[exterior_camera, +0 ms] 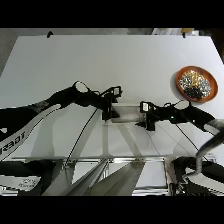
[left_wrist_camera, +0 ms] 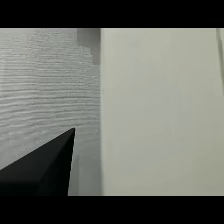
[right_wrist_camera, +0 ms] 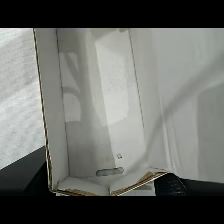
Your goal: Fold the box and place the chain.
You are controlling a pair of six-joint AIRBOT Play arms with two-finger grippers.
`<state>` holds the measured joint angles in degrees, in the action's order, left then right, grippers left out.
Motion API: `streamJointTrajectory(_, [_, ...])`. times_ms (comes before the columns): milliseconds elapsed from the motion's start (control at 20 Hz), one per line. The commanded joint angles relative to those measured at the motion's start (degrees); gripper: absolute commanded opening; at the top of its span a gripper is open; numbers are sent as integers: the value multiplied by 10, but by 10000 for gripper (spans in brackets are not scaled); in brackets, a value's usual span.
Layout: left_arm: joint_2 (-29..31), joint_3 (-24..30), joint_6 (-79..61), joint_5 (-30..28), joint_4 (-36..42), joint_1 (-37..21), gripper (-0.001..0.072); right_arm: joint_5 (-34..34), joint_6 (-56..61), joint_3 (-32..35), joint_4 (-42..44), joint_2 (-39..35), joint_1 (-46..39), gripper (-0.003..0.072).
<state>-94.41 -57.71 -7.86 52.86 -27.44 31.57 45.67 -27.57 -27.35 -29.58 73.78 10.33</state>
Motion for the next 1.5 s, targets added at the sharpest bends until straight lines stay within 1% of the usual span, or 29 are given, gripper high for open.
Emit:
streamJointTrajectory(0, [11, 0, 38, 1, -49, -1, 533, 2, 1, 0, 0, 0, 0, 400])
streamJointTrajectory(200, [49, 0, 124, 5, -154, -1, 533, 2, 1, 0, 0, 0, 0, 400])
streamJointTrajectory(300, [73, 0, 144, 25, -174, -9, 528, 2, 1, 0, 0, 0, 0, 400])
streamJointTrajectory(350, [86, 0, 157, 30, -186, -11, 515, 2, 1, 0, 0, 0, 0, 400])
streamJointTrajectory(500, [131, 0, 192, 54, -234, -12, 397, 2, 1, 0, 0, 0, 0, 400])
streamJointTrajectory(550, [148, 0, 202, 73, -248, -11, 348, 2, 1, 0, 0, 0, 0, 400])
streamJointTrajectory(600, [164, 0, 210, 98, -258, -9, 241, 2, 1, 0, 0, 0, 0, 400])
streamJointTrajectory(650, [178, 0, 222, 119, -276, 0, 102, 2, 1, 0, 0, 0, 0, 400])
streamJointTrajectory(700, [189, 0, 231, 139, -287, 15, 4, 2, 1, 0, 0, 0, 0, 400])
streamJointTrajectory(800, [196, 0, 267, 145, -285, 54, 2, 2, 1, 0, 0, 0, 0, 400])
streamJointTrajectory(900, [187, 0, 278, 109, -269, 92, 2, 2, 1, 0, 0, 0, 0, 400])
streamJointTrajectory(950, [180, 0, 278, 74, -249, 106, 2, 2, 1, 0, 0, 0, 0, 400])
streamJointTrajectory(1100, [159, 0, 285, -66, -199, 123, 2, 1, 1, 0, 0, 0, 0, 400])
streamJointTrajectory(1200, [150, 0, 336, -158, -193, 122, 2, 2, 1, 0, 0, 0, 0, 400])
streamJointTrajectory(1300, [145, 0, 399, -211, -194, 118, 2, 2, 1, 0, 0, 0, 0, 400])
streamJointTrajectory(1450, [122, 0, 438, -250, -195, 107, 3, 2, 1, 0, 0, 0, 0, 400])
